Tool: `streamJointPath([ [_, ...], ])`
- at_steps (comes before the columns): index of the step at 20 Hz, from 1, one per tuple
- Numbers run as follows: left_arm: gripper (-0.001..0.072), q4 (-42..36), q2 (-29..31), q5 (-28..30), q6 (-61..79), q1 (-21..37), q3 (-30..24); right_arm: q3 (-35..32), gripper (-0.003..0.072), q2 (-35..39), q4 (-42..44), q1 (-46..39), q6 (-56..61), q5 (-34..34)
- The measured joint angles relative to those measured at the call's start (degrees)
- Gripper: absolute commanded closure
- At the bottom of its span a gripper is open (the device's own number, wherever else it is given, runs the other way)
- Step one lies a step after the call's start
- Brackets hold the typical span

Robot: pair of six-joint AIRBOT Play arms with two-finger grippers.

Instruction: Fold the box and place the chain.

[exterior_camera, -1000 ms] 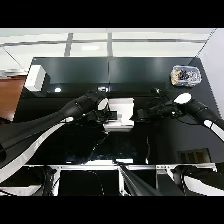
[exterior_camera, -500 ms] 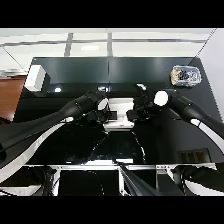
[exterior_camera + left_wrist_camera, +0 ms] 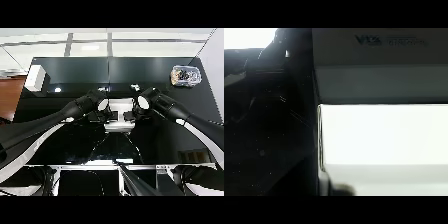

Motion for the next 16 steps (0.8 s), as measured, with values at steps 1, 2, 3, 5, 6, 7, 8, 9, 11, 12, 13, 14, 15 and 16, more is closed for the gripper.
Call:
streamJointPath([
  [1, 0.0688, 0.00, 0.00, -0.07, 0.00, 0.02, 0.00, 0.09, 0.0342, -0.22, -0.07, 0.07, 0.74, 0.20],
  [2, 0.0688, 0.02, 0.00, -0.07, 0.00, 0.02, 0.00, 0.15, 0.0342, -0.39, -0.04, 0.15, 1.38, 0.35],
  [3, 0.0688, 0.04, 0.00, -0.11, 0.00, 0.00, 0.00, 0.22, 0.0342, -0.63, 0.02, 0.24, 1.81, 0.46],
  [5, 0.0688, 0.07, 0.00, -0.22, 0.00, 0.00, 0.00, 0.28, 0.0343, -0.98, 0.55, 0.35, 2.34, 0.46],
  [6, 0.0688, 0.11, 0.00, -0.31, 0.00, 0.00, 0.00, 0.28, 0.0343, -1.07, 0.92, 0.37, 2.56, 0.35],
  [7, 0.0688, 0.13, 0.00, -0.31, 0.00, 0.02, 0.00, 0.33, 0.0351, -1.16, 1.22, 0.39, 2.73, 0.20],
  [8, 0.0688, 0.17, 0.00, -0.35, 0.00, 0.02, 0.00, 0.33, 0.0352, -1.25, 1.55, 0.39, 2.80, -0.17],
  [9, 0.0688, 0.17, 0.00, -0.35, -0.02, 0.02, 0.00, 0.33, 0.0351, -1.36, 1.75, 0.39, 2.93, -0.44],
  [11, 0.0688, 0.17, 0.00, -0.33, -0.02, 0.02, 0.00, 0.33, 0.0351, -1.70, 2.05, 0.39, 2.97, -1.09],
  [12, 0.0688, 0.17, 0.00, -0.33, -0.04, 0.02, 0.00, 0.33, 0.0362, -1.97, 2.32, 0.39, 3.02, -1.16],
  [13, 0.0688, 0.15, 0.00, -0.33, -0.07, 0.02, 0.00, 0.33, 0.0559, -2.27, 2.45, 0.39, 3.02, -1.20],
  [14, 0.0688, 0.09, -0.02, -0.24, -0.11, 0.02, 0.00, 0.33, 0.0655, -2.45, 3.06, 0.39, 3.17, -1.51],
  [15, 0.0688, 0.04, 0.00, -0.17, -0.28, 0.02, 0.00, 0.33, 0.0674, -2.60, 2.93, 0.39, 3.48, -1.62],
  [16, 0.0688, -0.11, 0.00, -0.26, -0.37, 0.00, 0.02, 0.35, 0.0675, -2.78, 3.04, 0.39, 3.52, -1.60],
])
